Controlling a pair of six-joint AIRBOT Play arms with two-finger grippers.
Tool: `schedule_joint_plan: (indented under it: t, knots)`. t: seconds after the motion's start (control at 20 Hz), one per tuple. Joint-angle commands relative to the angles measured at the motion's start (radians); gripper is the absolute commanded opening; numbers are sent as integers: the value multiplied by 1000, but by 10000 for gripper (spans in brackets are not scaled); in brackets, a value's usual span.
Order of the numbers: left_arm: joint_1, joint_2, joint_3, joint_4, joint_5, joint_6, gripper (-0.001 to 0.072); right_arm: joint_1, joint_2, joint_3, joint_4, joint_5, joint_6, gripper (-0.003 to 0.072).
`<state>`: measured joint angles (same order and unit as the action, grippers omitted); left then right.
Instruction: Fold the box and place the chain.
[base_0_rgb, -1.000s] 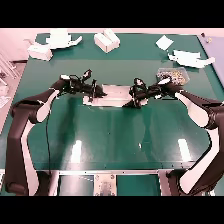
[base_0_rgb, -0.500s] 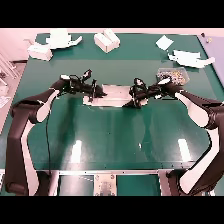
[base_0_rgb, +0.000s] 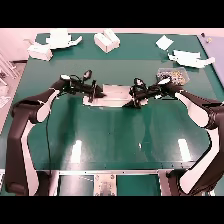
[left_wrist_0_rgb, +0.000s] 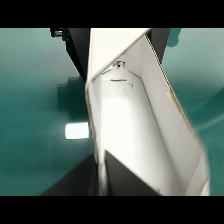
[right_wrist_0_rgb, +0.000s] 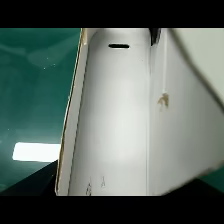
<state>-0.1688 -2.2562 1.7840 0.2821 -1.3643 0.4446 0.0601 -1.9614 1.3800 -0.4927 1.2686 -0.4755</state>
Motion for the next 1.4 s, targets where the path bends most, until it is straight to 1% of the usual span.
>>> schedule_joint_plan:
  t: [0.0,0.2,0.35,0.7,0.8,0.95,1.2,1.25,1.3,1.35]
  knots:
    - [3,7,3,-82,-30,2,409,0,0,0,3,-3,0,561]
    - [3,9,3,-127,-32,2,417,0,0,0,3,-3,0,561]
    - [3,23,3,-137,-32,2,418,0,0,0,3,-3,0,561]
    - [40,123,12,-132,-59,1,418,0,0,0,3,-3,0,562]
    - [57,153,12,-133,-113,0,418,0,0,0,3,-3,0,561]
    - [81,176,13,-140,-220,1,418,0,0,0,3,-3,0,561]
    - [106,211,12,-140,-349,-19,407,0,0,0,3,-3,0,561]
    - [106,220,12,-135,-370,-21,233,0,0,0,3,-3,0,561]
    - [106,230,12,-132,-397,-16,92,0,0,0,3,-3,0,561]
    - [106,244,12,-133,-415,-16,20,0,0,0,3,-3,0,562]
